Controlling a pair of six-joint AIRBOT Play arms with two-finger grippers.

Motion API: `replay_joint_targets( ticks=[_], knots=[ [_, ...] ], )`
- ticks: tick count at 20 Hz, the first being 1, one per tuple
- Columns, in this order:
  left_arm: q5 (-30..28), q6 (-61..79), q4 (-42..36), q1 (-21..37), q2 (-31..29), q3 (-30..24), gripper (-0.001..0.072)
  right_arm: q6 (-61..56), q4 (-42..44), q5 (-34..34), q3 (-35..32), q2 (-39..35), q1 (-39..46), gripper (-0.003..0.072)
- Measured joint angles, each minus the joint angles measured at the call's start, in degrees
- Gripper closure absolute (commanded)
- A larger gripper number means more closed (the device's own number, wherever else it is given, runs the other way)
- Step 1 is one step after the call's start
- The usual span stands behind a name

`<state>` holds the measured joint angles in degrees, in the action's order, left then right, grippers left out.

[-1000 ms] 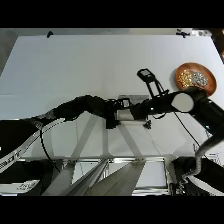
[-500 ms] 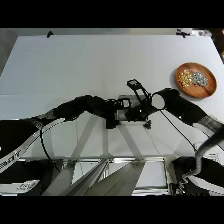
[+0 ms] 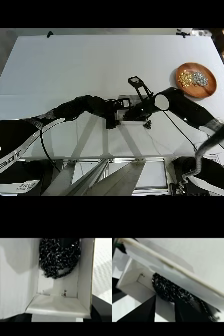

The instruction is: Fold the box and place the chain.

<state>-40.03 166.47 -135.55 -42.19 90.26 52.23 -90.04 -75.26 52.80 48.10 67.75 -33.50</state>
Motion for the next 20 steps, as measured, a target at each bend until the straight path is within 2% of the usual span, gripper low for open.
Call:
replay_joint_targets(
  ticks=[5, 8, 11, 13, 17, 20],
  knots=[
    [0.0, 0.0, 0.0, 0.0, 0.0, 0.0, 0.0394, -0.1, -5.4, 4.0, 0.0, -10.8, 3.4, 0.0431],
    [0.0, 0.0, 0.0, 0.0, 0.0, 0.0, 0.0394, 4.5, -8.1, 9.2, -0.1, -18.1, 8.2, 0.0411],
    [0.0, 0.0, 0.0, 0.0, 0.0, 0.0, 0.0394, 11.1, -8.9, 14.7, -2.6, -22.2, 12.9, 0.0136],
    [0.0, 0.0, 0.0, 0.0, 0.0, 0.0, 0.0394, 14.2, -8.9, 15.9, -6.6, -23.3, 14.8, 0.0043],
    [0.0, 0.0, 0.0, 0.0, 0.0, 0.0, 0.0394, 19.9, -5.9, 10.6, -16.0, -23.7, 15.9, 0.0045],
    [0.0, 0.0, 0.0, 0.0, 0.0, 0.0, 0.0394, 23.6, -2.3, 4.3, -19.6, -21.8, 13.9, 0.0046]
  ],
)
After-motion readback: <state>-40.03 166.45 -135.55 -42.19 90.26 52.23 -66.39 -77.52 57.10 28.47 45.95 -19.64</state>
